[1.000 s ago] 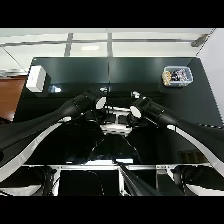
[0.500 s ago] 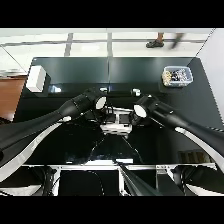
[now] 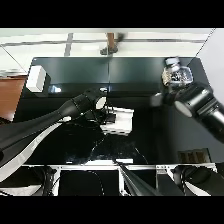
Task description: Fold the box and place the chain.
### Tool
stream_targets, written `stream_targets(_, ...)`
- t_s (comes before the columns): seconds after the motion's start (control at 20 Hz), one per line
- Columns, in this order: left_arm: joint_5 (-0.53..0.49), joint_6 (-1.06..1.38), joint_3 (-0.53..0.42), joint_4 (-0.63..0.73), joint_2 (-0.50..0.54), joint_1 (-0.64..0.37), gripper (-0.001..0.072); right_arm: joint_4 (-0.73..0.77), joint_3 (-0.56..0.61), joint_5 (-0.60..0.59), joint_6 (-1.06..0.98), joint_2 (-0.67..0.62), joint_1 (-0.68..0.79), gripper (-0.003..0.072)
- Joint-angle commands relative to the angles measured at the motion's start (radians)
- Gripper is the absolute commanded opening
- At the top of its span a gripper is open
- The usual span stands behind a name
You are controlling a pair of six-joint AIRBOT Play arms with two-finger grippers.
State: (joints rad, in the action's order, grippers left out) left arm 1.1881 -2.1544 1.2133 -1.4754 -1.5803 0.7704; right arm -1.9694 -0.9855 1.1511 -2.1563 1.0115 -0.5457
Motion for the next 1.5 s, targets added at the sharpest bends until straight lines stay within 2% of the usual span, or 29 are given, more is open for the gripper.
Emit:
stream_targets(0.0, 0.0, 0.0, 0.001, -0.001, 0.0, 0.0, 0.0026, -0.162, 0.044, -0.231, 0.006, 0.034, 0.241, 0.0642)
stream_targets(0.15, 0.0, 0.0, 0.001, -0.001, 0.0, 0.0, 0.0026, 0.113, 0.014, -0.407, 0.024, 0.206, 0.478, 0.0662)
stream_targets(0.25, 0.001, 0.0, 0.001, -0.001, 0.0, 0.0, 0.0026, 0.309, -0.108, -0.414, 0.095, 0.352, 0.578, 0.0661)
stream_targets(0.35, 0.001, 0.0, 0.001, -0.001, 0.0, 0.0, 0.0026, 0.411, -0.293, -0.351, 0.149, 0.506, 0.634, 0.0661)
stream_targets(0.5, 0.002, 0.0, 0.001, -0.001, 0.0, 0.0, 0.0025, 0.414, -0.608, -0.18, 0.149, 0.719, 0.675, 0.0661)
stream_targets(0.6, 0.002, 0.0, 0.001, -0.001, 0.0, 0.0, 0.0026, 0.426, -0.765, -0.095, 0.147, 0.819, 0.686, 0.0661)
stream_targets(0.7, 0.002, 0.0, 0.001, -0.001, 0.0, 0.0, 0.0025, 0.433, -0.861, -0.046, 0.13, 0.879, 0.692, 0.0661)
stream_targets(0.8, 0.002, 0.0, 0.001, -0.001, 0.0, 0.0, 0.0026, 0.441, -0.901, -0.028, 0.09, 0.909, 0.694, 0.066)
stream_targets(1.1, 0.002, 0.0, 0.001, -0.001, 0.0, 0.0, 0.0025, 0.528, -0.901, -0.028, 0.066, 0.968, 0.7, 0.0649)
stream_targets(1.15, 0.001, 0.0, 0.001, -0.001, 0.0, 0.0, 0.0026, 0.541, -0.901, -0.024, 0.055, 0.975, 0.7, 0.0547)
stream_targets(1.45, 0.001, 0.0, 0.001, -0.001, 0.0, 0.0, 0.0025, 0.562, -0.901, -0.005, 0.016, 0.986, 0.702, 0.054)
